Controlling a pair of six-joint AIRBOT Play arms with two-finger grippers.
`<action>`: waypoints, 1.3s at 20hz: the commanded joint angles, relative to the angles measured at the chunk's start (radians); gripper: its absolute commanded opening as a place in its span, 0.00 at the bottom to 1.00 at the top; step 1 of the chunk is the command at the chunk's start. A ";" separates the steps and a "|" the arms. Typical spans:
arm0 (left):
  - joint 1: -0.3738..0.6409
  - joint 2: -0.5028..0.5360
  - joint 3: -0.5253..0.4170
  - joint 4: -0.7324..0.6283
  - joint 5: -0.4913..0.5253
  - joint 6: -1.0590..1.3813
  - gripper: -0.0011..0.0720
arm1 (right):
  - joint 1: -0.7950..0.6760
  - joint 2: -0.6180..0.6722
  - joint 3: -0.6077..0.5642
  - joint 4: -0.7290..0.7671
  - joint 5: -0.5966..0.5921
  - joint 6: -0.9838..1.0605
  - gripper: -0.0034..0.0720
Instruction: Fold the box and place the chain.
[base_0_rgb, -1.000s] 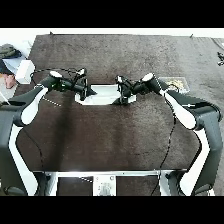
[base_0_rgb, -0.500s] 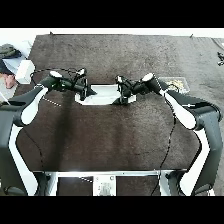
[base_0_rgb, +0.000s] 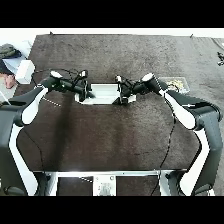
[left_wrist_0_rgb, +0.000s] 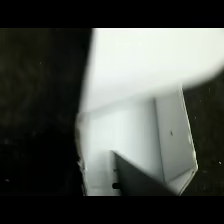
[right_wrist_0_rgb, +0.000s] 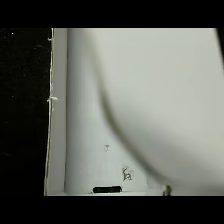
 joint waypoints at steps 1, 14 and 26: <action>0.002 0.004 0.002 -0.027 -0.018 -0.010 0.72 | 0.000 0.000 0.001 -0.003 0.006 -0.002 0.54; 0.204 0.016 0.160 -0.144 -0.468 -0.103 0.23 | 0.000 0.000 0.001 -0.003 0.006 -0.002 0.54; 0.115 0.440 -0.306 -0.088 0.061 -0.021 0.02 | 0.000 0.000 0.001 -0.003 0.006 -0.002 0.54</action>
